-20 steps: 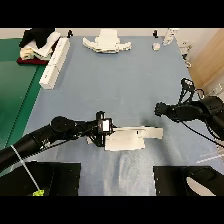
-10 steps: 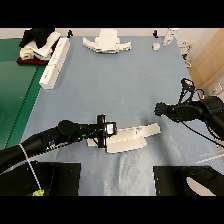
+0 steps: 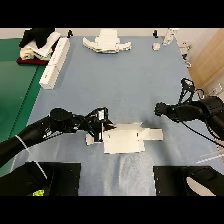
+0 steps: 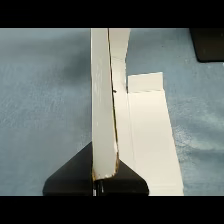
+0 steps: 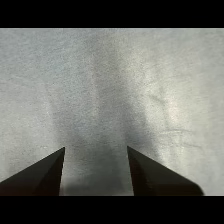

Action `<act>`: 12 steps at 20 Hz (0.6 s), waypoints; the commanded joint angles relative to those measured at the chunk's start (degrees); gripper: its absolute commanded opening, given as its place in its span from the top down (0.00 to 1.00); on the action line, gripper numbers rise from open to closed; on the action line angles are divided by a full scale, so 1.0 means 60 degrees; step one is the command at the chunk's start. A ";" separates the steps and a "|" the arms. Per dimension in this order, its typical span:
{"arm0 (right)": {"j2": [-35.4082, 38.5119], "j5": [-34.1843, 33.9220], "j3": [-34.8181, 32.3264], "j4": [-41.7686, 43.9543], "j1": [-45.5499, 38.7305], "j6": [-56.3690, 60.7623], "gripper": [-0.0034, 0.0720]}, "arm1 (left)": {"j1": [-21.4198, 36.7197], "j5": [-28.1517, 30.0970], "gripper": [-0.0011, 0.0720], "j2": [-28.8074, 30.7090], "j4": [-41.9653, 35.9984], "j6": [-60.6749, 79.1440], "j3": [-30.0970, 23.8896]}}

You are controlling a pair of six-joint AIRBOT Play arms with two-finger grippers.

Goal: Fold the box.

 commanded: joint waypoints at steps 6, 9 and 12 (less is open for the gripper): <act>0.0000 0.0004 0.0007 0.0004 0.0011 0.0004 0.17 | 0.0182 -0.0597 0.97 -0.1089 0.0040 0.0004 0.0087; 0.0000 0.0004 0.0007 0.0004 0.0011 0.0004 0.17 | 0.0182 -0.0597 0.97 -0.1337 0.0040 0.0004 0.0087; 0.0000 0.0000 0.0007 0.0004 0.0011 0.0000 0.17 | 0.0182 -0.0637 0.97 -0.1377 0.0040 0.0004 0.0087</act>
